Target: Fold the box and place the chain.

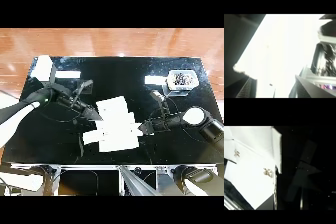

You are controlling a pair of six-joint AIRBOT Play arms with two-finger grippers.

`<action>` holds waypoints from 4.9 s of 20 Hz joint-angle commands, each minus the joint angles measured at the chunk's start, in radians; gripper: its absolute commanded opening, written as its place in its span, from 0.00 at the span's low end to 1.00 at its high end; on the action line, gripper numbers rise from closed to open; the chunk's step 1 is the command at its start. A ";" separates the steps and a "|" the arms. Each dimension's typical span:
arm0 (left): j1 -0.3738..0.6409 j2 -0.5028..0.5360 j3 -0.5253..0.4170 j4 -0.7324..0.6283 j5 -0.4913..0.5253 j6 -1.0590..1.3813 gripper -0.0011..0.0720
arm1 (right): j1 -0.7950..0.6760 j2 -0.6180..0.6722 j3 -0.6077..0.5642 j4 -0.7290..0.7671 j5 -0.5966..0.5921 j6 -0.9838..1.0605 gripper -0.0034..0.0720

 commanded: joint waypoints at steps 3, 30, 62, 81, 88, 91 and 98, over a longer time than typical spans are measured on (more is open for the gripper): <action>-0.031 -0.142 0.079 -0.006 0.164 0.046 0.83 | 0.001 0.001 0.000 0.012 0.017 0.014 0.10; -0.076 -0.146 0.138 0.058 0.165 0.148 0.04 | -0.027 0.002 0.016 0.008 0.055 0.050 0.99; -0.319 0.286 -0.196 0.459 -0.674 0.208 0.04 | -0.192 0.015 0.277 -0.325 0.274 -0.260 0.99; -0.319 0.283 -0.194 0.380 -0.504 0.372 0.04 | -0.188 -0.010 0.010 -0.085 0.035 -0.908 0.99; -0.319 0.283 -0.194 0.380 -0.501 0.372 0.04 | 0.042 -0.023 -0.084 -0.087 -0.014 -0.914 0.99; -0.319 0.283 -0.194 0.380 -0.505 0.372 0.04 | 0.124 -0.023 -0.129 -0.085 -0.140 -0.975 0.99; -0.319 0.283 -0.194 0.382 -0.504 0.372 0.04 | 0.186 -0.059 -0.139 -0.069 -0.269 -1.132 0.99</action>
